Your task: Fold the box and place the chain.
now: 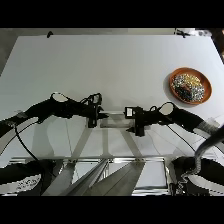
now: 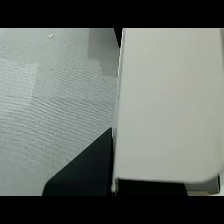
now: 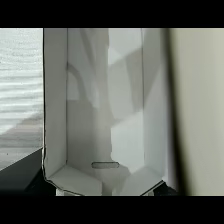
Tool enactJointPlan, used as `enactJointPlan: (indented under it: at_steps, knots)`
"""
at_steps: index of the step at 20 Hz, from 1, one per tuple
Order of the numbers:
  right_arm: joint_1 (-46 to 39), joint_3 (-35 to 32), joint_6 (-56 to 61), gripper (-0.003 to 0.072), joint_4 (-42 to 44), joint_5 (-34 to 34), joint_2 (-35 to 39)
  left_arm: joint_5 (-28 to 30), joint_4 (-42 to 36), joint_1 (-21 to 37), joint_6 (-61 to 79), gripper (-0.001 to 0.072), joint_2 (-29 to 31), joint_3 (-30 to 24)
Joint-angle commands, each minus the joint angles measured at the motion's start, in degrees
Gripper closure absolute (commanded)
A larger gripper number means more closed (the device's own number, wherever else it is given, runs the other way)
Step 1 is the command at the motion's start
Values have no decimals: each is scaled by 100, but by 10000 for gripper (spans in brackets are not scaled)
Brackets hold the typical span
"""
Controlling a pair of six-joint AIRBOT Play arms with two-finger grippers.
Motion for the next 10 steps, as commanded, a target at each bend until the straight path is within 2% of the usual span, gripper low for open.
enactJointPlan:
  at_steps: [1, 3, 10]
  knots:
    - [42, -2, -22, 246, -42, -129, -2, 4, -2, 0, 0, 696, 2, 0]
    - [42, -2, -22, 286, -39, -118, -4, 4, 0, 0, 0, 696, 2, -2]
    - [42, -2, -20, 284, -39, -13, -2, 4, -2, 0, 0, 696, 2, -2]
